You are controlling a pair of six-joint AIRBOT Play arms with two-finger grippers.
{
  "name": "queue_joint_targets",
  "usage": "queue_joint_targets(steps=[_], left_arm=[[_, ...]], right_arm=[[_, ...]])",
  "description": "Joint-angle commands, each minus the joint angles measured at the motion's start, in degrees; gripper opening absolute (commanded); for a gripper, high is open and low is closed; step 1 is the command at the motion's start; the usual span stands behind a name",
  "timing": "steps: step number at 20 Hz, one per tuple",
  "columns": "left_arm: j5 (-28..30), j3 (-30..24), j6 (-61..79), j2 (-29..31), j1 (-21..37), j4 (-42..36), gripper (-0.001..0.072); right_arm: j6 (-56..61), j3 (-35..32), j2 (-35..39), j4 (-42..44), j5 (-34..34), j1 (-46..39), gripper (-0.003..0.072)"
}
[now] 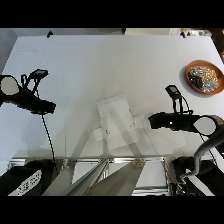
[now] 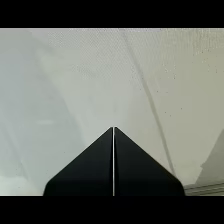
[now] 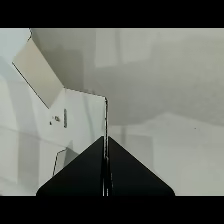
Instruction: Fold the box and place the chain.
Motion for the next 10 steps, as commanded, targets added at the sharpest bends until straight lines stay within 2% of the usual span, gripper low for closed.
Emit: queue_joint_targets(steps=[1, 2, 4, 7, 8, 10], left_arm=[[2.56, -0.04, 1.42, 0.02, 0.0, -3.1, 0.0013], [2.95, -0.04, 4.48, 0.0, 0.0, -5.53, 0.0038], [3.37, -0.04, 12.59, -0.39, 0.0, -14.6, 0.0259], [2.86, -0.68, 26.18, -3.04, -0.15, -32.54, 0.0288], [2.86, -1.27, 31.06, -4.39, -0.52, -37.68, 0.0319], [2.89, -2.58, 37.48, -7.37, -1.7, -43.85, 0.0461]], right_arm=[[1.09, -0.48, 0.48, 0.13, -0.83, 2.27, 0.002], [1.07, -0.48, 0.48, 0.04, -0.9, 2.27, 0.002], [1.07, -0.48, 0.48, 0.04, -0.92, 2.27, 0.002], [1.07, -0.48, 0.48, 0.04, -1.09, 2.27, 0.002], [1.07, -0.48, 0.48, 0.04, -1.11, 2.27, 0.0021], [1.07, -0.48, 0.48, 0.02, -1.07, 2.27, 0.0021]])
